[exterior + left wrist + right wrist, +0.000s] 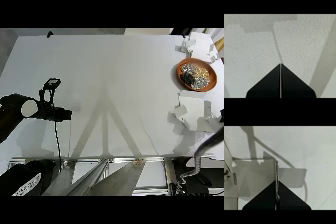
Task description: Fold the box and place the chain.
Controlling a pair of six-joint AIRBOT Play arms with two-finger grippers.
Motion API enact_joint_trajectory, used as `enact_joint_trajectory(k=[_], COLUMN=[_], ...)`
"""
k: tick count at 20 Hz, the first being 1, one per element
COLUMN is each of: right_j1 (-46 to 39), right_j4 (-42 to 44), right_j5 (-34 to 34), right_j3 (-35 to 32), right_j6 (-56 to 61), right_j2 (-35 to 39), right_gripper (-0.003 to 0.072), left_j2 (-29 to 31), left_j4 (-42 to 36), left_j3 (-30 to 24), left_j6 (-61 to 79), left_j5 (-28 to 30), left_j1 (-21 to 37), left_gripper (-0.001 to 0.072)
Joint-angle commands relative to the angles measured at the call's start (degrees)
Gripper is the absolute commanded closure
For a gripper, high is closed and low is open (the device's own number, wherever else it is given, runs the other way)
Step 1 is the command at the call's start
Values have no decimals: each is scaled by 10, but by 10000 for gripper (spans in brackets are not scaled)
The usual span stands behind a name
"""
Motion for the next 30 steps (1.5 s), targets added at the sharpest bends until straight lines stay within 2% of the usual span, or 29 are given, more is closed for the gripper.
enact_joint_trajectory(k=[1, 4, 6, 13, 16, 19, 24, 25, 26, 27, 28, 29, 30], right_j1=[14, 61, 103, 272, 362, 444, 544, 562, 578, 595, 610, 624, 636], right_j4=[41, 110, 160, 371, 412, 422, 422, 422, 422, 422, 422, 422, 422], right_j5=[32, 51, 51, -52, -117, -193, -228, -240, -253, -266, -277, -285, -290], right_j3=[1, -2, -29, -257, -342, -403, -426, -426, -426, -426, -426, -426, -426], right_j6=[-45, -70, -67, -82, -48, 34, 98, 113, 122, 131, 135, 135, 135], right_j2=[13, 48, 83, 272, 355, 423, 448, 448, 448, 448, 448, 448, 448], right_gripper=[669, 671, 672, 672, 672, 672, 670, 670, 670, 670, 670, 670, 670], left_j2=[0, 0, 0, 0, 0, 0, 0, -1, -3, -10, -21, -37, -59], left_j4=[0, 0, 0, 0, 0, 0, 0, -4, -35, -106, -193, -291, -400], left_j3=[0, 0, 0, 0, 0, 0, 0, 0, 0, 0, 0, 0, 0], left_j6=[0, 0, 0, 0, 0, 0, 1, 13, 69, 157, 244, 336, 433], left_j5=[0, 0, 0, 0, 0, 3, 52, 71, 87, 97, 104, 108, 109], left_j1=[0, 0, 0, 0, 0, 0, 0, 0, 0, 0, 2, 2, 5], left_gripper=[699, 699, 699, 699, 699, 700, 698, 618, 419, 270, 249, 178, 171])
